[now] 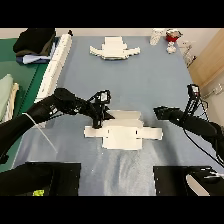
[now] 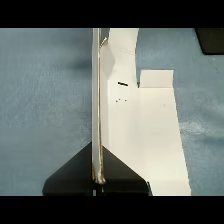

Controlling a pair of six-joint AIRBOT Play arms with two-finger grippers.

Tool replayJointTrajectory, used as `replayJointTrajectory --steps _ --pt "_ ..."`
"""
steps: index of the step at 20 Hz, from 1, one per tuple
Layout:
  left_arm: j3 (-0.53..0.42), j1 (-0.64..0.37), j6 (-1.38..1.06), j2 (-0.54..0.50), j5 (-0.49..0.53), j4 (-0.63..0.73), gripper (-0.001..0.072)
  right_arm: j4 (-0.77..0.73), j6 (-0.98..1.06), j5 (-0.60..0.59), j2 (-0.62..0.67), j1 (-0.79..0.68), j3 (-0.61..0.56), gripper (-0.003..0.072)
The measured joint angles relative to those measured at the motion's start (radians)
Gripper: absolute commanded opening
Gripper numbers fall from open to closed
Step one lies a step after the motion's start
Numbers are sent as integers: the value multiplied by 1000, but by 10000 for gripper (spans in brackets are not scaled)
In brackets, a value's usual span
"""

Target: Fold the box.

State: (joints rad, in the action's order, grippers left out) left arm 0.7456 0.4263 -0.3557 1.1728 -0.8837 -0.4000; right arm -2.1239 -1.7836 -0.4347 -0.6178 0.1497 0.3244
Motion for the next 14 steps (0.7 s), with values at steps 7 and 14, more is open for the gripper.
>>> replayJointTrajectory --steps 7,14 --pt "-242 131 -357 -192 281 246 8 0 6 0 0 0 0 485" --pt "-337 267 -534 -167 476 428 11 -1 6 7 -21 0 0 485"
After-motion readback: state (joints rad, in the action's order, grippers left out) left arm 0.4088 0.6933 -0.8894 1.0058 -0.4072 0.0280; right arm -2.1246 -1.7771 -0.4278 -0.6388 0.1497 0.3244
